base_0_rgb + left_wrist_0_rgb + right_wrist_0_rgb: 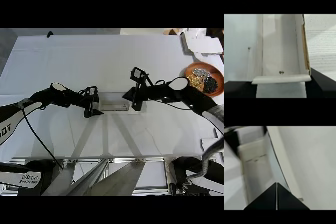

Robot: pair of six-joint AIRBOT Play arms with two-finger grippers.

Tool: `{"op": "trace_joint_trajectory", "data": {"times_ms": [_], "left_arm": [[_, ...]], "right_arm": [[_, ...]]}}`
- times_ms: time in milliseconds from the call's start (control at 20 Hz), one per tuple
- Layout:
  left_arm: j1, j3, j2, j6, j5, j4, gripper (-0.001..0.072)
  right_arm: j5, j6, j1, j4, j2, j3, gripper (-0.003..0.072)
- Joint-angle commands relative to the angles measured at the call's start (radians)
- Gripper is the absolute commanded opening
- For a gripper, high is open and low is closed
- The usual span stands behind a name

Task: Fold the box and place the chain.

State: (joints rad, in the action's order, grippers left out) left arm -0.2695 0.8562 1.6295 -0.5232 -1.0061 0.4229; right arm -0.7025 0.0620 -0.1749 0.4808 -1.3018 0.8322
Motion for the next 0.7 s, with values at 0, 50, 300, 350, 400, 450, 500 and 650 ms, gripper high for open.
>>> {"op": "trace_joint_trajectory", "data": {"times_ms": [0,50,300,350,400,450,500,650], "left_arm": [[0.000,0.000,0.000,0.000,0.000,0.000,0.0276],[0.000,0.000,0.000,0.000,0.000,0.000,0.0276],[0.000,0.000,0.000,0.000,0.000,0.000,0.0276],[0.000,0.000,0.000,0.000,0.000,0.000,0.0276],[0.000,0.000,0.000,0.000,0.000,0.000,0.0276],[0.000,0.000,0.000,0.000,0.000,0.000,0.0276],[0.000,0.000,0.000,0.000,0.000,0.000,0.0276],[0.000,0.000,0.000,0.000,0.000,0.000,0.0276]], "right_arm": [[0.252,0.099,-0.047,-0.077,-0.066,0.001,0.0006],[0.241,0.100,-0.047,-0.078,-0.094,0.001,0.0006],[0.187,0.124,-0.047,-0.078,-0.149,0.001,0.0007],[0.187,0.121,-0.047,-0.074,-0.138,0.001,0.0008],[0.187,0.121,-0.047,-0.073,-0.123,0.001,0.0008],[0.179,0.121,-0.047,-0.066,-0.100,0.001,0.0008],[0.165,0.121,-0.047,-0.055,-0.071,0.001,0.0008],[0.154,0.126,-0.047,0.080,0.050,0.001,0.0013]]}}
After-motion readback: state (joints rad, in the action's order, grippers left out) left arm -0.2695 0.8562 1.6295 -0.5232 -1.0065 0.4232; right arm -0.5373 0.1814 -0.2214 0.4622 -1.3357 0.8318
